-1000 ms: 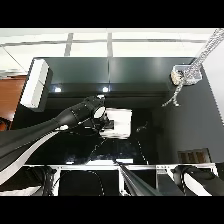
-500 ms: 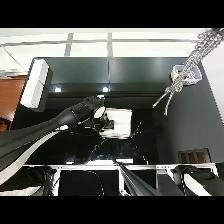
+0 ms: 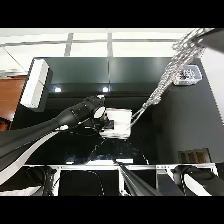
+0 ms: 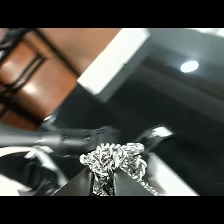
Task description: Fold the box and place the chain.
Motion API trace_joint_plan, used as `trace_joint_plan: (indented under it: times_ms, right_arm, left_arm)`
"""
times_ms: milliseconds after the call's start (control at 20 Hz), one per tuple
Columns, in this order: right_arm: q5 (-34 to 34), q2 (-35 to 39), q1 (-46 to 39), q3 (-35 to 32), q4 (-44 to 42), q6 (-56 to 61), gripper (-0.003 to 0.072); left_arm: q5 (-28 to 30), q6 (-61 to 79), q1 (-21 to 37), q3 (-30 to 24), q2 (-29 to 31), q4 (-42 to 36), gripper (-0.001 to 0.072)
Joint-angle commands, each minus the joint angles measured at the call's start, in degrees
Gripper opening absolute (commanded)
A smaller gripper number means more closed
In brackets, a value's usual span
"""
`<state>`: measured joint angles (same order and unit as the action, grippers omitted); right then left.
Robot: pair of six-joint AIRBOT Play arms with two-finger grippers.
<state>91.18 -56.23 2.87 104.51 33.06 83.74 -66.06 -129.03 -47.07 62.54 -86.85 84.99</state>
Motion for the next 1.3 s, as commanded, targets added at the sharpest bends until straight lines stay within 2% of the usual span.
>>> trace_joint_plan:
  times_ms: [0,500,700,950,1050,1250]
  right_arm:
    - [-3.7,-0.1,4.4,-4.5,-2.6,-1.1,0.0017]
    - [-13.2,-0.3,14.1,-17.2,2.8,-1.9,0.0017]
    - [-14.8,-0.4,16.8,-22.6,6.1,-1.9,0.0017]
    - [-17.7,-0.4,21.0,-34.0,13.9,0.8,0.0017]
    - [-22.3,-0.4,22.6,-40.5,14.6,1.4,0.0018]
    - [-38.1,-0.4,27.0,-53.3,14.4,3.6,0.0018]
  left_arm:
    - [0.7,0.0,0.0,0.0,0.0,0.0,0.0027]
    - [1.0,0.0,0.0,0.0,0.0,0.0,0.0027]
    - [1.0,0.0,0.0,0.0,0.0,0.0,0.0027]
    - [1.0,0.0,0.0,0.0,0.0,0.0,0.0028]
    - [1.0,0.0,0.0,0.0,0.0,0.0,0.0027]
    - [1.0,0.0,0.0,0.0,0.0,0.0,0.0027]
